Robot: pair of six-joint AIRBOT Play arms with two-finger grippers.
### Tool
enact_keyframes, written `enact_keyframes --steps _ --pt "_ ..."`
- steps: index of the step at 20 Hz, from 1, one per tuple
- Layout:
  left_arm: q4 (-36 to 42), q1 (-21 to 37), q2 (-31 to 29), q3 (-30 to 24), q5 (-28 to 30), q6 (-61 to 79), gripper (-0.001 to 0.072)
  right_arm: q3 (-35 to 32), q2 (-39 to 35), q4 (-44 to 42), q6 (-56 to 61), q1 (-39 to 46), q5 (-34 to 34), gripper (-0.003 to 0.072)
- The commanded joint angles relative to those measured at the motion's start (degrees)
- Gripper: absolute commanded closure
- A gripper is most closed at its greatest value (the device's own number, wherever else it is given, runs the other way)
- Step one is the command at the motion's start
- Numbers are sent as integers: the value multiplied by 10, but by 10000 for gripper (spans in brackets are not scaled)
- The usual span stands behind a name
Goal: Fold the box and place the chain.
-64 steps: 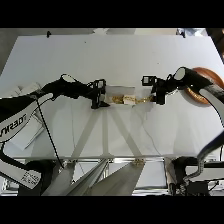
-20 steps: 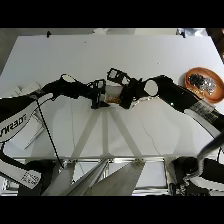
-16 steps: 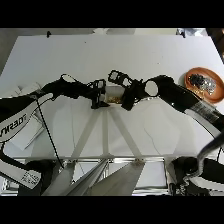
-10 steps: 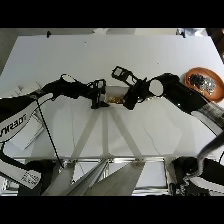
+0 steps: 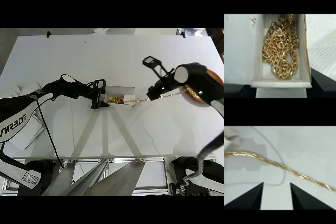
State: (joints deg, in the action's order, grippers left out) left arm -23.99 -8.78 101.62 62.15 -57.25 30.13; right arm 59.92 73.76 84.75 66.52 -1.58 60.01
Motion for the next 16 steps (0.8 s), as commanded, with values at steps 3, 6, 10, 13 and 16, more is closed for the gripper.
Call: enact_keyframes --steps 3,6,10,13,16 --pt "0 0 0 1 0 0 197 0 -1 46 42 179 -3 196" --pt "0 0 0 1 0 0 197 0 0 35 99 272 -55 187" --pt "0 0 0 1 0 0 197 0 13 33 111 346 -96 152" --pt "0 0 0 1 0 0 197 0 44 33 113 370 -127 150" --pt "0 0 0 1 0 0 197 0 85 28 113 365 -159 147"
